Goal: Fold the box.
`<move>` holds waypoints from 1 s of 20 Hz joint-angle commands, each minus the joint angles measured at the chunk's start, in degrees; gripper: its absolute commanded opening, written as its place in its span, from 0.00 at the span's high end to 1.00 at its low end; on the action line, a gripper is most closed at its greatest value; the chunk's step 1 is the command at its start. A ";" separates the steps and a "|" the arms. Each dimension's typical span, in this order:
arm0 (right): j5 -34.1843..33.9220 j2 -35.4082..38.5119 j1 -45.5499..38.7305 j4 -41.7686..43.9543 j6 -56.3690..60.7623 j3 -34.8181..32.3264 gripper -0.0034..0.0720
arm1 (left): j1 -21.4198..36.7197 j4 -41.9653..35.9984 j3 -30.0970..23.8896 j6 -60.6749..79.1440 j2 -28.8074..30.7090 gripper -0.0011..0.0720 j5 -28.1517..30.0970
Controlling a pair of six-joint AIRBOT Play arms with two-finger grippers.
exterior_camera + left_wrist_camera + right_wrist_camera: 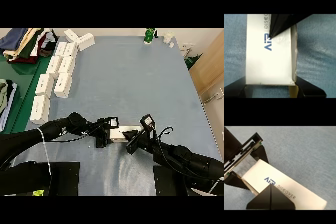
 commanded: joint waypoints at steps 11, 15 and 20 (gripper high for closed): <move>-2.43 4.85 -0.04 0.00 0.09 0.68 0.95 | 0.02 0.02 0.02 0.04 0.02 0.34 0.02; -2.40 10.51 -1.79 -0.46 0.00 0.70 0.95 | 0.02 0.02 0.02 0.04 0.02 0.34 0.02; -12.13 11.02 -8.13 -7.67 -0.02 5.60 0.95 | 0.00 0.02 0.02 0.04 0.02 0.34 0.02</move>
